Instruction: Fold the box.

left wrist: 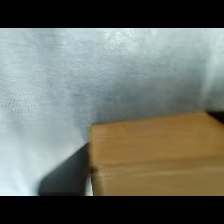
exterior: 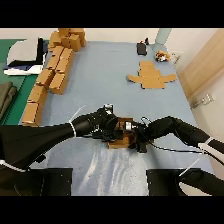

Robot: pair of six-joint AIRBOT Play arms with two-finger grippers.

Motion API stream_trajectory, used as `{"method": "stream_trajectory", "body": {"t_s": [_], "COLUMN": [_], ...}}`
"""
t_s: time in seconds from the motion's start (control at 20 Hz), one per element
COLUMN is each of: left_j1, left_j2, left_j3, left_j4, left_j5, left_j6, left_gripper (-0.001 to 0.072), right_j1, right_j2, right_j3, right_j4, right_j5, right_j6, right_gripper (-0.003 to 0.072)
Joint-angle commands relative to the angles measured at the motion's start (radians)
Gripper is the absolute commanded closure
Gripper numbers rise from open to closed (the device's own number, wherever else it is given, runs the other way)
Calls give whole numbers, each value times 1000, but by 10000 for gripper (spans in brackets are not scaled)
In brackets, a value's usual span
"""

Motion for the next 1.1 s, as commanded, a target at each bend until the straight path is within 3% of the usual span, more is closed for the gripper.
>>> {"method": "stream_trajectory", "body": {"t_s": [0.0,0.4,1.05], "left_j1": [4,39,37], "left_j2": [0,0,-1], "left_j3": [15,42,41], "left_j4": [12,11,11], "left_j5": [-14,-95,-74], "left_j6": [-5,-7,-72], "left_gripper": [69,49,50], "right_j1": [1,1,1], "right_j2": [0,0,0], "right_j3": [0,0,0], "right_j4": [3,3,3], "right_j5": [2,2,2], "right_j6": [6,6,6], "right_gripper": [217,217,217]}}
